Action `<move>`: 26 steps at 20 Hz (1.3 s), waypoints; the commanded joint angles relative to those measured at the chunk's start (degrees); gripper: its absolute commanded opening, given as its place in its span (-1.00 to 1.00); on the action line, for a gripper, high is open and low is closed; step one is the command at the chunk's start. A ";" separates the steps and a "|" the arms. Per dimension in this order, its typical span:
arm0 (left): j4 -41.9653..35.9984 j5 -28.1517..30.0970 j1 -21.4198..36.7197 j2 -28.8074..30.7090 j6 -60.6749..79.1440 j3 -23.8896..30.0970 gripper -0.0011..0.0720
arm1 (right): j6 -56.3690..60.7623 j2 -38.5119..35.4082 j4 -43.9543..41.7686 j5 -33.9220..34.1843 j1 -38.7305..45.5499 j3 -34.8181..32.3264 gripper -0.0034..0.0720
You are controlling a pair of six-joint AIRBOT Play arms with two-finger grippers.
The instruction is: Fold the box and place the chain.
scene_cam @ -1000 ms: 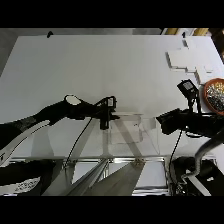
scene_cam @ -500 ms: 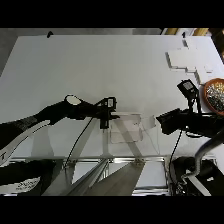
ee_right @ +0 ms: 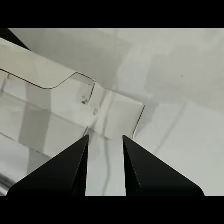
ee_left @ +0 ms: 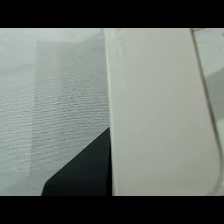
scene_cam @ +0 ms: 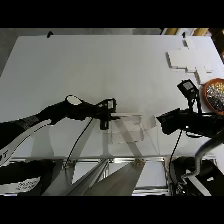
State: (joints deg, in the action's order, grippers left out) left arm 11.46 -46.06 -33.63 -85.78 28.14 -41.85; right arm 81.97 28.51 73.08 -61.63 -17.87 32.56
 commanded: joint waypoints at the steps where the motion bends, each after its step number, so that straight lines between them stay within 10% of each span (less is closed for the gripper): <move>1: 0.15 -0.24 0.04 -0.02 0.15 0.00 -0.95 | 0.02 -0.04 0.24 -0.02 -0.04 0.00 -0.28; 26: 7.43 -3.41 0.04 -3.02 -3.93 -4.72 -0.93 | 0.02 -0.04 0.24 0.22 -0.04 0.00 -0.28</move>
State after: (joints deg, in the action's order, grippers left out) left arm 18.72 -49.52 -33.63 -88.75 24.21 -46.57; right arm 81.97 28.51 73.32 -61.39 -17.87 32.56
